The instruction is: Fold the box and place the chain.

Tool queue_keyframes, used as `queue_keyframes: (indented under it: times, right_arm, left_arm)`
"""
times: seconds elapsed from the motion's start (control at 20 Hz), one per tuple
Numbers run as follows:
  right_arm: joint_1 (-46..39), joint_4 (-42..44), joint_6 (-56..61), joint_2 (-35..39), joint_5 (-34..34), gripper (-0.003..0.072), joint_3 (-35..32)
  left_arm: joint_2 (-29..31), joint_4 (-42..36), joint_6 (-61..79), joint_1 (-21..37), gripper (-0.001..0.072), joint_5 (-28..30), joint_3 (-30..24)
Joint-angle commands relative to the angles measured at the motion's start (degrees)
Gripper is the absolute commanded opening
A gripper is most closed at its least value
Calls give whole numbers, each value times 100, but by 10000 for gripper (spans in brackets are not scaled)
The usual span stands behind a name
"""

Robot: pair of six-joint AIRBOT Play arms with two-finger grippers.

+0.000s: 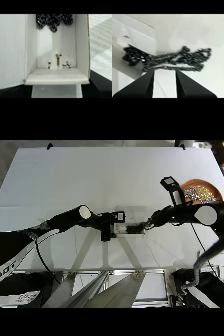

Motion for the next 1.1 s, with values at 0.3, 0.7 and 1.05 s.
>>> queue_keyframes:
  times: [0.3, 0.7, 1.05]
  right_arm:
    - [-450, -739, 426, -1029, -109, 475, -74]
    - [-446, -560, 470, -1939, -625, 485, -74]
    - [-446, -452, 474, -2124, -673, 482, -74]
  left_arm:
    - [0, 0, 2, 2, 392, 2, 0]
    - [0, 0, 2, 2, 392, 2, 0]
    - [0, 0, 2, 2, 392, 0, 0]
